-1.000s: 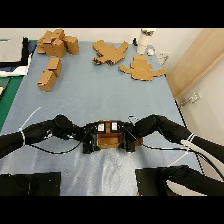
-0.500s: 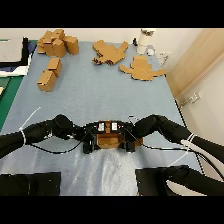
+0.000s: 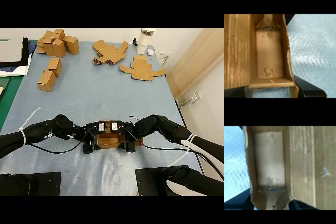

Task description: Fold the box.

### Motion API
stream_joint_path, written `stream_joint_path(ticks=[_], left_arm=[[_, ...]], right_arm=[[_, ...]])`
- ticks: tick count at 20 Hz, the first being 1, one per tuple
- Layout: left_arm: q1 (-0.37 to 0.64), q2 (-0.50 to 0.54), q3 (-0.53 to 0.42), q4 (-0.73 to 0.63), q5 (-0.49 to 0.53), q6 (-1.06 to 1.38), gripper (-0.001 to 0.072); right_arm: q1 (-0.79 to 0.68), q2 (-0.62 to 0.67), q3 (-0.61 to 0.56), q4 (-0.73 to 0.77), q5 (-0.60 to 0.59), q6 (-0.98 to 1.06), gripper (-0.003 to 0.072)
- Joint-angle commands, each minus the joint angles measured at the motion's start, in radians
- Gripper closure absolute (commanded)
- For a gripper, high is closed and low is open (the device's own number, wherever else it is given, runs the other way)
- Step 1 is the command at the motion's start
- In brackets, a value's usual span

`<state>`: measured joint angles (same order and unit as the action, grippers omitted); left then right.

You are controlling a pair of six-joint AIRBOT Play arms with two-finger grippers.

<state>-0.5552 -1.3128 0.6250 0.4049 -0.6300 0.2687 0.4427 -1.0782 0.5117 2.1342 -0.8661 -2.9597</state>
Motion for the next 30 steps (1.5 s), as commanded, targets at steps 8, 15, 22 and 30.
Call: stream_joint_path(ticks=[8, 15, 22, 30], left_arm=[[0.0, 0.0, 0.001, 0.0, 0.0, 0.0, 0.0197], [0.0, -0.001, 0.001, 0.0, 0.0, 0.0, 0.0197], [0.0, 0.0, 0.001, 0.0, 0.0, 0.0, 0.0197], [0.0, 0.0, 0.001, 0.0, 0.0, 0.0, 0.0197]], right_arm=[[0.0, 0.0, 0.0, 0.001, 0.0, 0.0, 0.0208], [0.0, 0.0, 0.0, 0.0, -0.003, 0.0, 0.0208], [-0.005, 0.04, 0.0, -0.003, -0.011, 0.033, -0.0034], [-0.007, 0.244, 0.0, -0.254, -0.118, 0.303, -0.0034]])
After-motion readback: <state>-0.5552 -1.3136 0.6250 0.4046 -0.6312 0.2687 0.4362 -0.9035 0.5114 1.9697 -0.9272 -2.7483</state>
